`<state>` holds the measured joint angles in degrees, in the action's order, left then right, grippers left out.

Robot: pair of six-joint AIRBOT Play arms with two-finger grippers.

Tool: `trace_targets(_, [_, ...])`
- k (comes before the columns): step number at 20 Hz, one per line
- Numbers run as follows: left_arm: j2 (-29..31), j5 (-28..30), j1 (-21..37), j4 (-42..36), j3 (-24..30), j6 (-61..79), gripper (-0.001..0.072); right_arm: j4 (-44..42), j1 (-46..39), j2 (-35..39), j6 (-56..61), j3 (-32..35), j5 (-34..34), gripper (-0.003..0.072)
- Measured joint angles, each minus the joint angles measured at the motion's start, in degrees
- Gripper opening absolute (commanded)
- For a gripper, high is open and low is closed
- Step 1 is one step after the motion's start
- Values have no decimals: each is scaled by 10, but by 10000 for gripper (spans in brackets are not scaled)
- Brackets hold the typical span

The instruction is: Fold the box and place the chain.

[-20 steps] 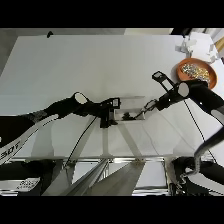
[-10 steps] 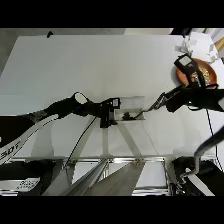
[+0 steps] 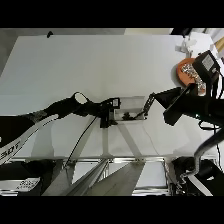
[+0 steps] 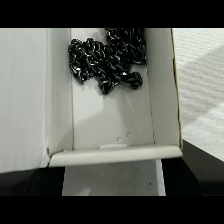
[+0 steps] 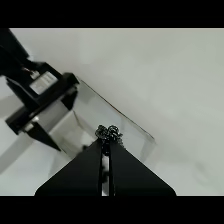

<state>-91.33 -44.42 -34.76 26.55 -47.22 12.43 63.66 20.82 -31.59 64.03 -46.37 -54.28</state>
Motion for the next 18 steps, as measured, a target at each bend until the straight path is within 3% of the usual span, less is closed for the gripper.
trace_targets(9, [0,0,0,0,0,0,206,-53,16,-65,-1,0,24,14])
trace_targets(18, [0,0,0,0,0,0,206,-58,17,-206,-30,3,-33,15])
